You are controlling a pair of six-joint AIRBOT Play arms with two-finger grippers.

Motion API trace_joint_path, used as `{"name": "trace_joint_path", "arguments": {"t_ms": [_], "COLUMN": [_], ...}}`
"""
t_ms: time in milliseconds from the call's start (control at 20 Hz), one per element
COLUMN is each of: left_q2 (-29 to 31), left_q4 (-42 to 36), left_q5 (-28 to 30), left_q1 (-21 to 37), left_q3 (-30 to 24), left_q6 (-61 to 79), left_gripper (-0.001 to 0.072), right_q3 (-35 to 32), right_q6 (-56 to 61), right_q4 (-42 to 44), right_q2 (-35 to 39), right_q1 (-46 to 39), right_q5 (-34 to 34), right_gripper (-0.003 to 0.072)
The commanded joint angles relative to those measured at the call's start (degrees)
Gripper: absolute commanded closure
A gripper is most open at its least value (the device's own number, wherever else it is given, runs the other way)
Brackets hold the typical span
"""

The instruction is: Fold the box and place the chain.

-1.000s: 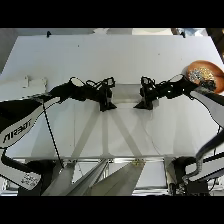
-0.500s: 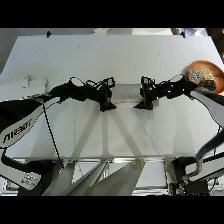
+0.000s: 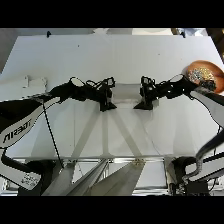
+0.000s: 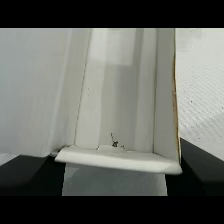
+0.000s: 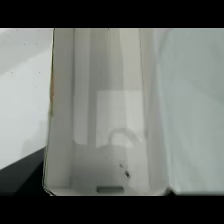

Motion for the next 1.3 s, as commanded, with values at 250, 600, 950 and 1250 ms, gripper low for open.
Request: {"name": "trace_joint_path", "arguments": {"t_ms": [250, 600, 950, 1250], "left_q2": [0.0, 0.0, 0.0, 0.0], "left_q4": [0.0, 0.0, 0.0, 0.0], "left_q5": [-0.1, -0.1, -0.1, -0.2], "left_q1": [0.0, 0.0, 0.0, 0.0], "left_q3": [0.0, 0.0, 0.0, 0.0], "left_q6": [0.0, 0.0, 0.0, 0.0], "left_gripper": [0.069, 0.0691, 0.069, 0.069], "right_q3": [0.0, 0.1, 0.1, 0.1], "right_q6": [4.8, 17.1, 30.2, 31.6], "right_q4": [-4.9, -12.3, -4.0, -1.6], "right_q2": [3.9, 14.8, 19.3, 19.3], "right_q1": [-0.9, -11.6, -7.6, 2.7], "right_q5": [0.2, 3.7, 14.1, 0.3], "right_gripper": [0.003, 0.0128, 0.0677, 0.0678]}}
